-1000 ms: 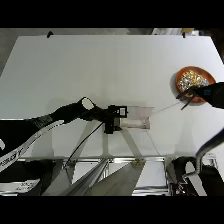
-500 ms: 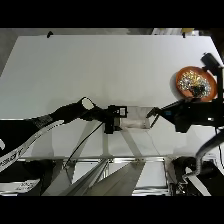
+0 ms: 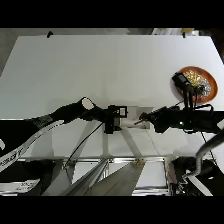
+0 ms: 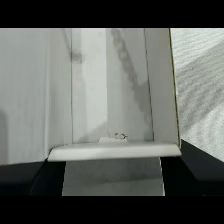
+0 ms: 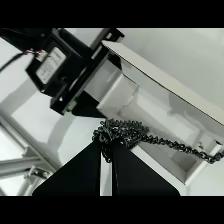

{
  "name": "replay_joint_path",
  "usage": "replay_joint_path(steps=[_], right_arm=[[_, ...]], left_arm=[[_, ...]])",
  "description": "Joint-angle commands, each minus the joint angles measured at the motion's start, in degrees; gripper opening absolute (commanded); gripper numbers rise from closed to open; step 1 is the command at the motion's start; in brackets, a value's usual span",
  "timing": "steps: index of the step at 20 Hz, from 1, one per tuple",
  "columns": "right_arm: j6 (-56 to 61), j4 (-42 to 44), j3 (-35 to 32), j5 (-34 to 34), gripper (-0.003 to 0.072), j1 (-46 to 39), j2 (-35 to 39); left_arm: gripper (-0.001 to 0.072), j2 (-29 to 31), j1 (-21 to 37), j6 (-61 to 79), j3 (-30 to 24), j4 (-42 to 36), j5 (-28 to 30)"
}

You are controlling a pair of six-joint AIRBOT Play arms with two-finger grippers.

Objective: Fold the box and place the chain.

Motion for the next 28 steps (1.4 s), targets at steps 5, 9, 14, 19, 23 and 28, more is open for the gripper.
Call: replay_joint_path(steps=[5, 9, 14, 19, 23, 28], right_arm=[[-2.1, -0.7, -5.5, -3.8, 0.0017, 0.4, -5.2], [-2.1, -4.6, -5.5, -3.6, 0.0083, 0.4, -10.0], [-2.0, -6.0, -3.1, 0.4, 0.0122, 0.3, -11.1], [2.6, -25.4, 13.8, 15.5, 0.0096, 0.3, -11.1], [8.0, -39.9, 17.1, 14.9, 0.0016, -1.0, -11.9], [12.4, -40.5, 17.1, 15.2, 0.0101, -7.4, -21.0]], left_arm=[[0.0390, 0.0, 0.0, 0.0, 0.0, 0.0, 0.0], [0.0390, 0.0, 0.0, 0.0, 0.0, 0.0, 0.0], [0.0390, 0.0, 0.0, 0.0, 0.0, 0.0, 0.0], [0.0390, 0.0, 0.0, 0.0, 0.0, 0.0, 0.0], [0.0390, 0.0, 0.0, 0.0, 0.0, 0.0, 0.0], [0.0390, 0.0, 0.0, 0.0, 0.0, 0.0, 0.0]])
